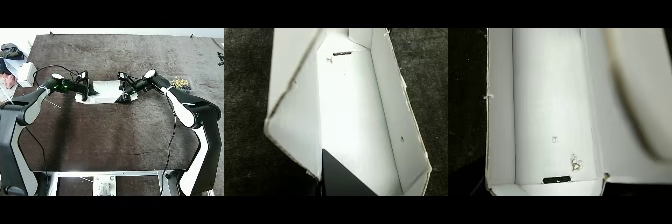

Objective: Fold the box and place the chain.

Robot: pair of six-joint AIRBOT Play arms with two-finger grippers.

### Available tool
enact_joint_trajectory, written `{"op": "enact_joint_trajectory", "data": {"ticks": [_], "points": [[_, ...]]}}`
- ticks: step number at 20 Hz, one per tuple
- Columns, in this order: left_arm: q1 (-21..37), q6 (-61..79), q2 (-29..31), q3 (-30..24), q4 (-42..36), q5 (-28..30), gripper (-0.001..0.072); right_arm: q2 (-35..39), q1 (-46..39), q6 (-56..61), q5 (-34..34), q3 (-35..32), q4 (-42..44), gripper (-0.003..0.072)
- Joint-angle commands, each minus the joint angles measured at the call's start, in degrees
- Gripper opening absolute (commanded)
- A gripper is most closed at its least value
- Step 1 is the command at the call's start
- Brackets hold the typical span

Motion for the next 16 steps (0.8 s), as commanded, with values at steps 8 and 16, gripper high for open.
{"op": "enact_joint_trajectory", "data": {"ticks": [8, 16], "points": [[0.0, 0.0, 0.0, 0.0, 0.0, 0.0, 0.0013, -0.1, 1.2, -0.8, -1.7, 0.0, -0.9, 0.0651], [0.0, 0.0, 0.0, 0.0, 0.0, 0.0, 0.0013, -0.1, 1.4, -0.7, -2.6, 0.0, -1.9, 0.0535]]}}
